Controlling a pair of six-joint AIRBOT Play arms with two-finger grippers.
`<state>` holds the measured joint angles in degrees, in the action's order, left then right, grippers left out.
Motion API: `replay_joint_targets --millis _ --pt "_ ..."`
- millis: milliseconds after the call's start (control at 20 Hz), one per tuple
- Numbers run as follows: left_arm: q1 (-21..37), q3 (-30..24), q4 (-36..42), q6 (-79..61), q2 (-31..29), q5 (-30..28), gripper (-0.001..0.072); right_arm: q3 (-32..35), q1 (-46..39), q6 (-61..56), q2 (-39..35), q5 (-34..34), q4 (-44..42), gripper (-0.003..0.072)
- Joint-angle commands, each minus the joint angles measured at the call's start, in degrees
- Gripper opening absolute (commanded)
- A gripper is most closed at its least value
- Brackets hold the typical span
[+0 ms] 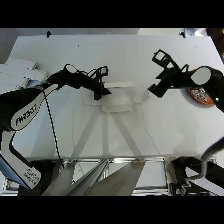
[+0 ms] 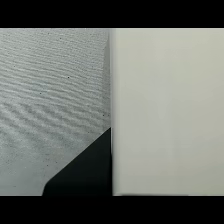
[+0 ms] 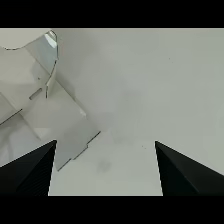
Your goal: Fold the box and place the chain.
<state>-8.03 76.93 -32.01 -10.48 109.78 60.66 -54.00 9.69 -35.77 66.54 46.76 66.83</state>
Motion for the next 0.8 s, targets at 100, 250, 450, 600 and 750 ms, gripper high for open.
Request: replay_joint_targets --millis 100,250,450,600,750 --pt "0.0 0.0 0.0 0.0 0.0 0.0 0.001 0.0 2.4 0.6 -0.4 0.0 -2.8 0.0695" --pt "0.0 0.0 0.0 0.0 0.0 0.0 0.001 -0.1 2.4 17.2 -0.7 6.8 -12.1 0.0695" --pt "0.0 0.0 0.0 0.0 0.0 0.0 0.001 0.4 2.4 36.0 -0.7 21.1 -22.3 0.0695" --pt "0.0 0.0 0.0 0.0 0.0 0.0 0.001 5.4 2.4 40.0 -0.7 19.9 -22.3 0.0694" --pt "0.0 0.0 0.0 0.0 0.0 0.0 0.001 12.5 2.4 43.8 -0.7 14.4 -22.5 0.0694"
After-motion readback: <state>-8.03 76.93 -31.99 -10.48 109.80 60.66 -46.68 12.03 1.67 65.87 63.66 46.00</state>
